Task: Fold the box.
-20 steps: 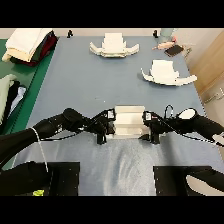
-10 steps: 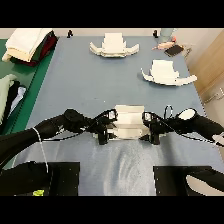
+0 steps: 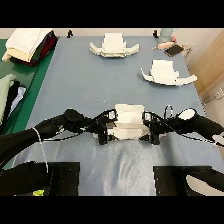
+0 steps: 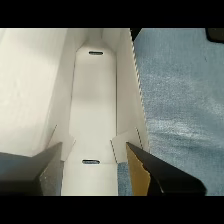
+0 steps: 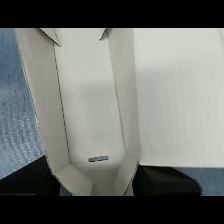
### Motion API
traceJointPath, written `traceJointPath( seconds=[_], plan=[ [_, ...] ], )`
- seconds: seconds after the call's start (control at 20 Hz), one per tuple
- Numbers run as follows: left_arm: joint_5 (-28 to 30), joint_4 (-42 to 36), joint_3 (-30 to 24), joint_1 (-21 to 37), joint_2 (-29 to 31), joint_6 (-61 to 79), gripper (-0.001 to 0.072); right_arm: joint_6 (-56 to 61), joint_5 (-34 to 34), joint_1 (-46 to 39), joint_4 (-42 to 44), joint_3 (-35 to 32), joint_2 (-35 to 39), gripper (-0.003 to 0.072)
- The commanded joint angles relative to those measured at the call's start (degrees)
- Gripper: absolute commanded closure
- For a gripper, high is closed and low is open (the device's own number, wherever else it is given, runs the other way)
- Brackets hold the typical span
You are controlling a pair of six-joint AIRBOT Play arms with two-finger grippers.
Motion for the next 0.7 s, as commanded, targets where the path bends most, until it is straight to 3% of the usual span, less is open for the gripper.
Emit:
traceJointPath(
  seconds=[0.0,0.05,0.1,0.15,0.3,0.45,0.65],
  plan=[
    [0.0,0.0,0.0,0.0,0.0,-0.1,0.0052,0.0,-0.1,0.0,0.1,0.0,0.0,0.0173],
    [0.1,0.0,0.0,0.0,0.0,-0.4,0.0114,0.0,-0.1,0.0,0.1,0.0,0.0,0.0173],
    [0.2,0.8,0.0,0.0,0.0,-1.9,0.0482,0.0,-0.1,0.0,0.1,0.0,0.0,0.0173],
    [0.4,2.8,0.0,0.1,0.2,-2.8,0.0697,0.0,-0.1,0.0,0.1,0.0,0.0,0.0174],
    [1.3,14.8,0.0,0.3,2.2,-16.1,0.0697,0.0,-0.1,0.0,0.1,0.0,0.0,0.0173],
    [-0.2,28.9,0.0,1.5,8.1,-34.1,0.0697,0.0,-0.1,0.0,0.1,0.0,0.0,0.0174],
    [-6.5,33.0,0.0,5.6,21.4,-51.3,0.0697,0.0,-0.1,0.0,0.1,0.0,0.0,0.0173]
  ],
)
